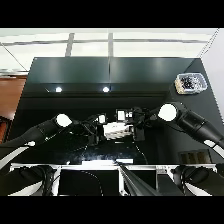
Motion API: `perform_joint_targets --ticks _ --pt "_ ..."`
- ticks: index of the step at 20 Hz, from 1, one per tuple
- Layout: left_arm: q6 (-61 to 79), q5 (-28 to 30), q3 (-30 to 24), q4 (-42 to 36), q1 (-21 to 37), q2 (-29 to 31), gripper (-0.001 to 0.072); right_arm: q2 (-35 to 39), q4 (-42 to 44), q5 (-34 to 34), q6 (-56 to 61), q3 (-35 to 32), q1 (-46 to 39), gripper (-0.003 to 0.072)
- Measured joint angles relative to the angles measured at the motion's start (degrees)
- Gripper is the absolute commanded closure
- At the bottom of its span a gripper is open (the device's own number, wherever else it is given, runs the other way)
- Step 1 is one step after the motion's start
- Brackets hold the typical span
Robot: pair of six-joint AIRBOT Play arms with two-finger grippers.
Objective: Fold the box and place the chain.
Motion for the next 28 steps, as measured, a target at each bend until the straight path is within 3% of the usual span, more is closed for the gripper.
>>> perform_joint_targets --ticks 22,24,25,26,28 --pt "0.13 0.0 0.0 0.04 0.0 0.0 0.0349 2.54 0.26 0.48 6.88 0.46 -1.09 0.0474" --pt "0.11 0.0 0.0 0.04 0.0 0.0 0.0349 3.89 0.55 1.18 10.95 0.52 -2.64 0.0494" --pt "0.09 0.0 0.0 0.04 0.0 0.0 0.0349 4.44 0.52 2.03 13.62 0.52 -3.69 0.0615" --pt "0.07 0.0 0.0 0.04 0.0 0.0 0.0349 4.81 0.57 3.06 16.76 0.52 -4.92 0.0669" --pt "0.04 0.0 0.0 0.04 0.0 0.0 0.0349 5.33 0.7 5.79 24.2 0.5 -8.13 0.0677"
